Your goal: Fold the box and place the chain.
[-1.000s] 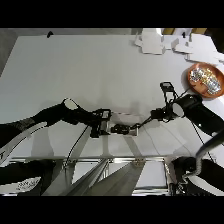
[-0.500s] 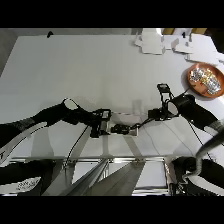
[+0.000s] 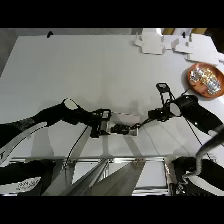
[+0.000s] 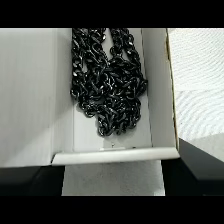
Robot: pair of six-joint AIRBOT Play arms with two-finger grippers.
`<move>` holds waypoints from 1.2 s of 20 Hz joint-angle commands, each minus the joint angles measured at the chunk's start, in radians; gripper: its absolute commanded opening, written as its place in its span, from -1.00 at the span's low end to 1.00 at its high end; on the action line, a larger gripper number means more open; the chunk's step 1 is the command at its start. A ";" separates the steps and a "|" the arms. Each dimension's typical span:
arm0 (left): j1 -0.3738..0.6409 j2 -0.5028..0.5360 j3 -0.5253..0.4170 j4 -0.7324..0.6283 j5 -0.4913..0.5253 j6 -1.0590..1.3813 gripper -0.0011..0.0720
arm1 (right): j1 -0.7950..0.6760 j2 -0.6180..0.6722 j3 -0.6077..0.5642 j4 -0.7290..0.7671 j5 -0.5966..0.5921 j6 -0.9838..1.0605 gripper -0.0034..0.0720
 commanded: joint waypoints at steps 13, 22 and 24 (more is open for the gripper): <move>0.001 0.001 0.001 0.000 -0.003 0.000 -0.23 | 0.421 0.499 0.001 0.302 -0.210 -0.039 -0.86; 0.001 0.001 0.001 0.000 -0.003 0.000 -0.23 | 0.475 0.493 0.001 0.383 -0.476 -0.040 -0.86; 0.001 0.001 0.001 0.000 -0.003 0.000 -0.23 | 0.475 0.493 0.001 0.384 -0.472 -0.040 -0.86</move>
